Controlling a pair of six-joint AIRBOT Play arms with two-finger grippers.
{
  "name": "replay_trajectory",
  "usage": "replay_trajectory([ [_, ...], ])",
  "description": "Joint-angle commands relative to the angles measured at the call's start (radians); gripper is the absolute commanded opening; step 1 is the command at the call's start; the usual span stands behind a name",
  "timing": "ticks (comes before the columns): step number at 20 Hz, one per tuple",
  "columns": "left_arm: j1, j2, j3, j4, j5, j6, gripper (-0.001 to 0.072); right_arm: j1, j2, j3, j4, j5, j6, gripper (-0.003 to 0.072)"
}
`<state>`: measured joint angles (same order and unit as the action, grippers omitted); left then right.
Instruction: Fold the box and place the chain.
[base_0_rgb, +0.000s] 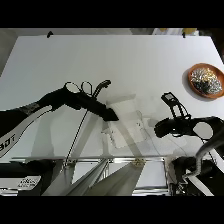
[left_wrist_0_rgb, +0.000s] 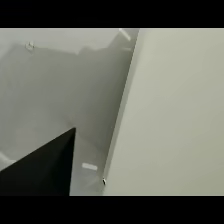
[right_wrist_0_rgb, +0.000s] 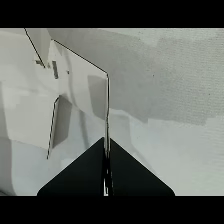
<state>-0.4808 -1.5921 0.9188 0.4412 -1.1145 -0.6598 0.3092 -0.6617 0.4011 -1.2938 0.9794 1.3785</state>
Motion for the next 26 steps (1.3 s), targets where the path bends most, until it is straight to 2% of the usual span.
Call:
replay_trajectory([
  [1, -0.009, -0.011, 0.000, 0.032, -0.005, 0.009, 0.0362, 0.001, 0.001, -0.001, 0.000, 0.000, 0.000, 0.0028],
  [3, -0.003, -0.011, 0.000, 0.047, -0.023, 0.034, 0.0236, 0.001, 0.001, -0.001, 0.000, 0.000, 0.000, 0.0028],
  [5, 0.003, -0.011, 0.000, 0.048, -0.041, 0.070, 0.0047, 0.001, 0.001, -0.001, 0.000, 0.001, 0.000, 0.0028],
  [6, 0.005, -0.010, 0.000, 0.047, -0.042, 0.085, 0.0005, 0.001, 0.001, 0.000, 0.001, 0.000, 0.000, 0.0028],
  [9, 0.001, 0.002, 0.000, 0.048, -0.031, 0.178, -0.0001, 0.001, 0.001, 0.003, 0.001, 0.001, 0.000, 0.0032],
  [10, -0.007, 0.018, 0.000, 0.050, -0.013, 0.225, -0.0001, 0.001, 0.001, 0.010, 0.002, 0.004, 0.000, 0.0079],
  [12, -0.043, 0.069, 0.000, 0.077, 0.063, 0.359, -0.0001, 0.001, 0.001, 0.046, 0.000, 0.027, 0.000, 0.0299],
  [13, -0.069, 0.093, 0.000, 0.105, 0.107, 0.416, 0.0000, 0.001, 0.001, 0.076, -0.002, 0.049, -0.003, 0.0350],
  [16, -0.158, 0.138, 0.000, 0.182, 0.227, 0.487, 0.0001, 0.001, 0.015, 0.163, -0.010, 0.097, -0.081, 0.0348],
  [19, -0.220, 0.135, 0.000, 0.188, 0.290, 0.575, 0.0001, 0.001, 0.048, 0.185, -0.039, 0.098, -0.105, 0.0344],
  [26, -0.238, 0.095, 0.000, 0.187, 0.373, 0.640, 0.0005, 0.001, 0.059, 0.185, -0.034, 0.138, -0.105, 0.0342],
])
